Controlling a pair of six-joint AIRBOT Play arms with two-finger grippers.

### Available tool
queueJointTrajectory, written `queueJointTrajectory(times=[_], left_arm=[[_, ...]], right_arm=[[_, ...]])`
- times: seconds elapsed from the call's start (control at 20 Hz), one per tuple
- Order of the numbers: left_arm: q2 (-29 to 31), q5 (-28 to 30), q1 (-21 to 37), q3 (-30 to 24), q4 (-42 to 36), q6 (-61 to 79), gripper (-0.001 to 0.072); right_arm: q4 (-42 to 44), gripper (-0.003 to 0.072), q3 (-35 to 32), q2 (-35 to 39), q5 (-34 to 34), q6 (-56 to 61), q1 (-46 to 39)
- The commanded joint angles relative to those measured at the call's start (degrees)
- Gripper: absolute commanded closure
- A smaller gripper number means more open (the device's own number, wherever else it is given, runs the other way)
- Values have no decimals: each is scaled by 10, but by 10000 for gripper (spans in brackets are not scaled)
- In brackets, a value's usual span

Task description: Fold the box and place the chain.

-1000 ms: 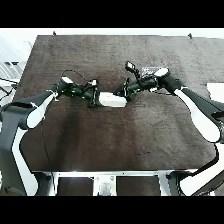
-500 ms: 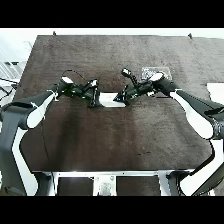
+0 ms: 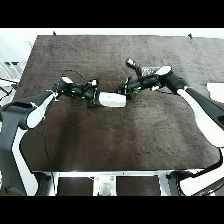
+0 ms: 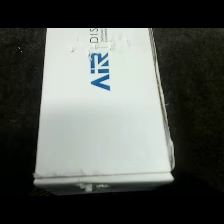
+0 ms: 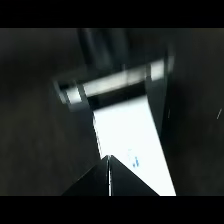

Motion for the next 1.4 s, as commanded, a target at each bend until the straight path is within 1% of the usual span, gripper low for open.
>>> queueJointTrajectory(times=[0.0, 0.1, 0.2, 0.45, 0.6, 0.7, 0.8, 0.85, 0.9, 1.05, 1.2, 1.35], left_arm=[[0, 0, 0, 0, 0, 2, 433], [0, 0, 0, 0, 0, 2, 433], [0, 0, 0, 0, 0, 2, 433], [0, 0, 0, 0, -15, 2, 433], [0, 0, 0, 0, -15, 2, 433], [0, 0, 0, 0, -15, 2, 433], [0, 0, 0, 0, -17, 2, 435], [1, -2, 0, 0, -20, -2, 598], [3, -11, 3, 0, -21, -10, 689], [31, -7, 9, 0, -26, -61, 692], [81, 32, 32, 0, -25, -144, 694], [137, 85, 76, -5, -23, -224, 696]], right_arm=[[33, 672, -12, 84, -2, 14, -19], [33, 673, -47, 141, -10, 32, -34], [32, 672, -107, 204, -38, 42, -53], [33, 672, -306, 363, -170, 46, -98], [32, 671, -391, 417, -185, 46, -127], [33, 671, -431, 435, -185, 46, -146], [33, 670, -456, 437, -185, 46, -158], [32, 670, -464, 437, -185, 46, -160], [32, 670, -468, 437, -185, 46, -161], [33, 670, -469, 437, -185, 46, -162], [33, 670, -469, 437, -185, 47, -162], [33, 670, -469, 437, -185, 47, -162]])
